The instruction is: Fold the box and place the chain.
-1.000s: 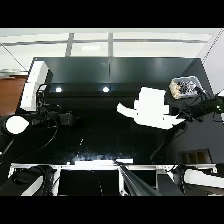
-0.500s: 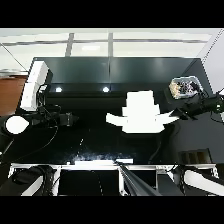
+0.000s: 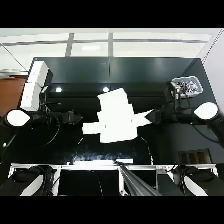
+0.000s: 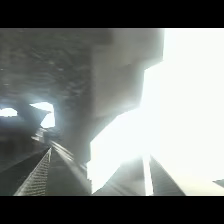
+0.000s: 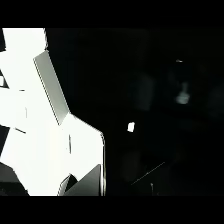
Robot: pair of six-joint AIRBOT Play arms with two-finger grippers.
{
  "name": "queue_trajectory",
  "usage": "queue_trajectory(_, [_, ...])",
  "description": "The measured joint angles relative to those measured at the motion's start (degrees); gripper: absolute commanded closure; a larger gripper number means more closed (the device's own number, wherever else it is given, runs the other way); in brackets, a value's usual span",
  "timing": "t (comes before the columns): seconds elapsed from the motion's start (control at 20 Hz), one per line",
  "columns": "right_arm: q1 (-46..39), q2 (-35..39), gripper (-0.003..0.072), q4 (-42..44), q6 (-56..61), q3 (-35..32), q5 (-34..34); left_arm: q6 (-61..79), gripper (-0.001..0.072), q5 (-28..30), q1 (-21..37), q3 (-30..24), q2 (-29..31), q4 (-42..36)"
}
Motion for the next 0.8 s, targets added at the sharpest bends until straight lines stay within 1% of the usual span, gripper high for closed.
queue_trajectory(0.15, [4.6, 1.5, 0.0667, 0.8, 0.0, -3.2, -4.2, 12.3, 0.0012, -3.2, 3.4, 0.1, -6.8, -11.5])
queue_trajectory(0.3, [6.7, 2.1, 0.0667, 2.4, 0.1, -4.5, -6.4, 23.0, 0.0013, -5.7, 4.6, 1.5, -14.8, -18.7])
queue_trajectory(0.55, [7.7, 2.3, 0.0667, 3.9, 0.2, -5.0, -7.6, 38.2, 0.0014, -12.6, 3.8, 7.2, -28.5, -25.8])
queue_trajectory(0.8, [7.9, 2.4, 0.0666, 4.3, 0.2, -5.2, -7.8, 47.8, 0.0015, -20.6, 3.2, 13.4, -38.5, -28.3])
